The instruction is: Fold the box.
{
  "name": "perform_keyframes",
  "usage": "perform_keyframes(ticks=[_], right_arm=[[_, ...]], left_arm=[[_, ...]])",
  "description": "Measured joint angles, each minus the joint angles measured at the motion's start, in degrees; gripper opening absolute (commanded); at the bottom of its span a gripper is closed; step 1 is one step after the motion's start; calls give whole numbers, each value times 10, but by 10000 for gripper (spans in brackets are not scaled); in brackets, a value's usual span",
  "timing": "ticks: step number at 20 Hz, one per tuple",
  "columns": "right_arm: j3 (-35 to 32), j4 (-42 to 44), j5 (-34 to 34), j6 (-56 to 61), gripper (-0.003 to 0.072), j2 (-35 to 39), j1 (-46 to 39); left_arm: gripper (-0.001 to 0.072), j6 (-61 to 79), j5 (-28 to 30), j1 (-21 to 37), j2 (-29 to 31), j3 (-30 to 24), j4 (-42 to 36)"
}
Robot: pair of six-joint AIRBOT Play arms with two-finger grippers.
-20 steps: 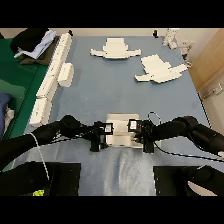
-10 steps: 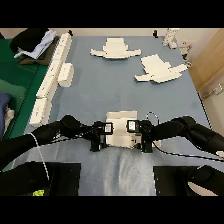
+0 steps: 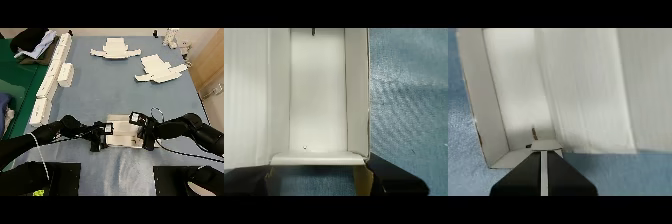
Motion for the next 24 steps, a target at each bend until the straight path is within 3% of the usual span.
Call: perform_keyframes(ticks=[3, 5, 7, 9, 12, 16, 19, 24], right_arm=[[6, -94, -19, 163, 3, 27, -1], [10, -198, -47, 337, 1, 42, -13], [13, -289, -101, 500, 1, 49, -47], [12, -315, -147, 599, 1, 51, -106], [5, -227, -178, 623, 0, 40, -228], [-16, -36, -190, 535, 0, -2, -361], [-30, 52, -193, 481, 0, -39, -400], [-40, 118, -206, 431, 0, -63, -419]], left_arm=[[534, 0, 0, 0, 0, 0, 0], [534, 0, 0, 0, 0, 0, 0], [534, 0, 1, 0, 0, 0, 0], [534, 0, 1, 0, 0, 0, 0], [534, 0, 1, 0, 0, 0, 0], [534, 0, 1, 0, 0, 0, 0], [534, 0, 1, 0, 0, 0, 0], [534, 0, 1, 0, 0, 0, 0]])
